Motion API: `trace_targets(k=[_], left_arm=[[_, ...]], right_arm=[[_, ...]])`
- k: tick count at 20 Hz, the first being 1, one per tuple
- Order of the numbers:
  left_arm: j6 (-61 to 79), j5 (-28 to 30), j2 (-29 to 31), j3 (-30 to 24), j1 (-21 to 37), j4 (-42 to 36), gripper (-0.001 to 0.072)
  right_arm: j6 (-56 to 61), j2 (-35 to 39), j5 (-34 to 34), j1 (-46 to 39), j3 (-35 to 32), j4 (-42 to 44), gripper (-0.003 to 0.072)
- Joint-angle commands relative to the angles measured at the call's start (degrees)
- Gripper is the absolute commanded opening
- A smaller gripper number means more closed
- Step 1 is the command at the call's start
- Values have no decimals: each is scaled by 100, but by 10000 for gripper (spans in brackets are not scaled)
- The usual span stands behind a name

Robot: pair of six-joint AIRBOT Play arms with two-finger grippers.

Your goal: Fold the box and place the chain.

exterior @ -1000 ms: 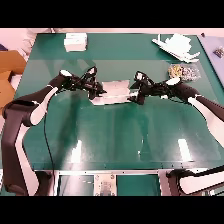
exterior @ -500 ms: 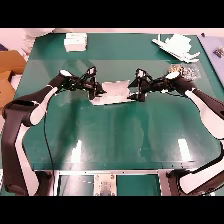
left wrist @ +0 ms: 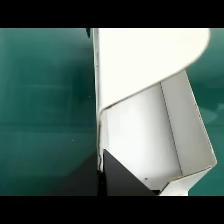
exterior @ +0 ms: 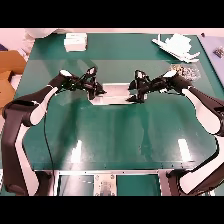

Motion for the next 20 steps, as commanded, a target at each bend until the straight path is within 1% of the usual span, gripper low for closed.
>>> trace_targets(k=[1,6,12,20], left_arm=[[-4,20,0,0,0,-4,25],[-2,31,0,0,0,-4,25],[-2,26,0,0,0,-7,25],[-4,28,0,0,0,-7,25]], right_arm=[[33,-98,146,7,4,-13,720],[70,-142,122,9,-177,13,720],[-87,-223,81,22,-179,306,720],[-79,-262,33,120,-179,258,720]])
